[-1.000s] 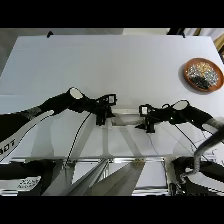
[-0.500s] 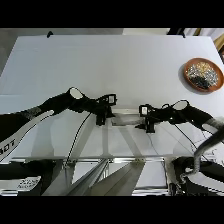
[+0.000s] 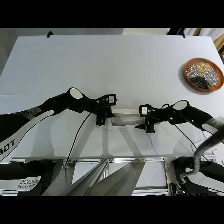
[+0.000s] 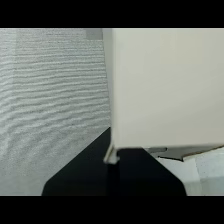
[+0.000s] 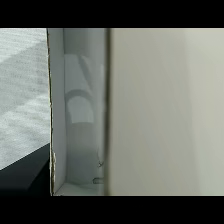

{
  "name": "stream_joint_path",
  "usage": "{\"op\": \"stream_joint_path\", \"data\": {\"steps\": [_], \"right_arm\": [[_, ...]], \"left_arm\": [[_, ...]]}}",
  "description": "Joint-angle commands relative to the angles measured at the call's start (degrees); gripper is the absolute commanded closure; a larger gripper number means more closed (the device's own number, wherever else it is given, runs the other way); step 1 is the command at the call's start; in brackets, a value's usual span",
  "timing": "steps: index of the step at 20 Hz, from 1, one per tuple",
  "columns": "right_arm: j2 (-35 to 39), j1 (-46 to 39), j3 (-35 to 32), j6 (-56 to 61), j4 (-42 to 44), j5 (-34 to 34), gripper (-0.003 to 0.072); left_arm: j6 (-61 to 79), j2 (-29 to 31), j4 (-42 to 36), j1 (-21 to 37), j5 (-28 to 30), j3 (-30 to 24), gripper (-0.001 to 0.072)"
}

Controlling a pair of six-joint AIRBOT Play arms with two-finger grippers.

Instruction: Fold the box and place the chain.

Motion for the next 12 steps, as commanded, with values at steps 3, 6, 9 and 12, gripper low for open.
{"op": "stream_joint_path", "data": {"steps": [3,6,9,12], "right_arm": [[0.0,0.0,0.0,0.0,0.0,-0.1,0.0283],[0.0,0.0,0.0,0.0,0.0,-0.1,0.0283],[0.0,0.0,0.0,0.0,0.0,-0.1,0.0283],[0.0,0.0,0.0,0.0,0.0,-0.1,0.0283]], "left_arm": [[0.0,0.0,0.0,0.0,0.0,0.0,0.0701],[0.0,0.0,0.0,0.0,0.0,0.0,0.0701],[0.0,0.0,0.0,0.0,0.0,0.0,0.0701],[0.0,0.2,0.0,0.0,0.0,0.0,0.0673]]}}
